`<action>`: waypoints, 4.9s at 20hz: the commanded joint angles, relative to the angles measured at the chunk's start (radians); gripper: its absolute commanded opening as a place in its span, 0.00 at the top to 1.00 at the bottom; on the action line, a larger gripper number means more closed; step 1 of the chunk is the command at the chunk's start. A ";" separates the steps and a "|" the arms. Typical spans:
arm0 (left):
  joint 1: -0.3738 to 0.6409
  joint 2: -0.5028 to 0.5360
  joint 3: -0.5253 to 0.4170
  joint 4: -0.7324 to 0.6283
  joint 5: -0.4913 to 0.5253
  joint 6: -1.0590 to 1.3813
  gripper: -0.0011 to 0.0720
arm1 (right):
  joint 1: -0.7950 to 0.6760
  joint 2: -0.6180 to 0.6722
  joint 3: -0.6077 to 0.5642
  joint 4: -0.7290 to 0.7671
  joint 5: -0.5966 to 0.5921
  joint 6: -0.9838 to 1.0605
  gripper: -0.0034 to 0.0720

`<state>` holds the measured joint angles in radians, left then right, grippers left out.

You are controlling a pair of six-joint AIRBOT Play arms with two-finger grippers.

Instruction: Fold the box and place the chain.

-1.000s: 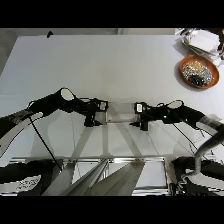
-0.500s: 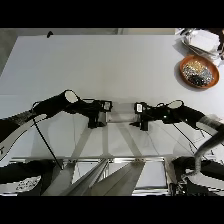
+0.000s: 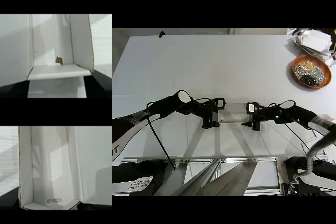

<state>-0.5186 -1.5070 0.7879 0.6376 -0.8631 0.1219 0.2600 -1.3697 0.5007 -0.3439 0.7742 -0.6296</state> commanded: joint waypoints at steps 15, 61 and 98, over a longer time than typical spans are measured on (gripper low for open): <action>-0.033 -0.018 -0.001 -0.039 0.013 0.009 0.56 | 0.000 0.000 0.000 0.000 0.000 0.000 0.55; -0.032 -0.018 -0.001 -0.039 -0.013 0.008 0.55 | 0.000 0.339 0.000 -0.711 0.087 0.758 0.02; -0.071 0.037 0.000 0.269 0.045 -0.280 0.78 | 0.000 0.634 0.000 -0.540 0.093 0.839 0.11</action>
<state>-0.5869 -1.4525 0.7887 0.8967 -0.8417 -0.1539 0.2596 -0.7353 0.5007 -0.9264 0.8661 0.2100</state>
